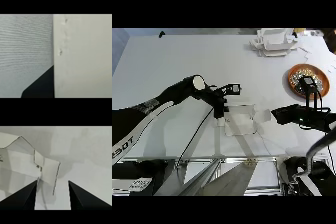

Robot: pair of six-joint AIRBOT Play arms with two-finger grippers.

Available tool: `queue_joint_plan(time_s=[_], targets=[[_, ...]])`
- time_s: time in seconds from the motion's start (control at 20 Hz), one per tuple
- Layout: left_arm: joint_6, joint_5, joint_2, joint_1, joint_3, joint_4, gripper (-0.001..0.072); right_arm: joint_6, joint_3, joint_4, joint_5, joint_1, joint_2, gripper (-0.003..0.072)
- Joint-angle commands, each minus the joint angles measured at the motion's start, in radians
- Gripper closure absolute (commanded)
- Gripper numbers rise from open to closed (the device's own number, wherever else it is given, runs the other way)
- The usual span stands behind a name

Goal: Fold the box and place the chain.

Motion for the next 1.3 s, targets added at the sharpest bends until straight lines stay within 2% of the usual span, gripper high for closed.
queue_joint_plan(time_s=[0.0, 0.55, 0.7, 0.85, 1.0, 1.25], targets=[[-0.001, 0.008, -0.013, -0.001, 0.0, 0.0, 0.0703, 0.0, 0.0, -0.012, -0.003, 0.001, 0.0, 0.0253], [0.01, 0.001, -0.013, -0.001, 0.0, 0.008, 0.0697, -0.009, 0.0, -0.053, -0.005, 0.001, 0.0, 0.0253], [0.011, 0.0, -0.013, 0.0, 0.0, 0.008, 0.068, -0.066, 0.0, -0.053, -0.007, 0.001, 0.0, 0.0253], [0.011, -0.01, -0.009, -0.001, 0.001, 0.009, 0.0706, -0.111, 0.0, -0.052, -0.006, 0.001, 0.0, 0.0253], [0.015, -0.074, -0.008, -0.001, 0.016, 0.046, 0.0707, -0.112, 0.0, -0.052, -0.007, 0.001, 0.0, 0.0253], [0.033, -0.06, -0.008, -0.001, 0.017, 0.086, 0.0707, -0.112, 0.0, -0.052, -0.01, 0.001, 0.0, 0.0253]])
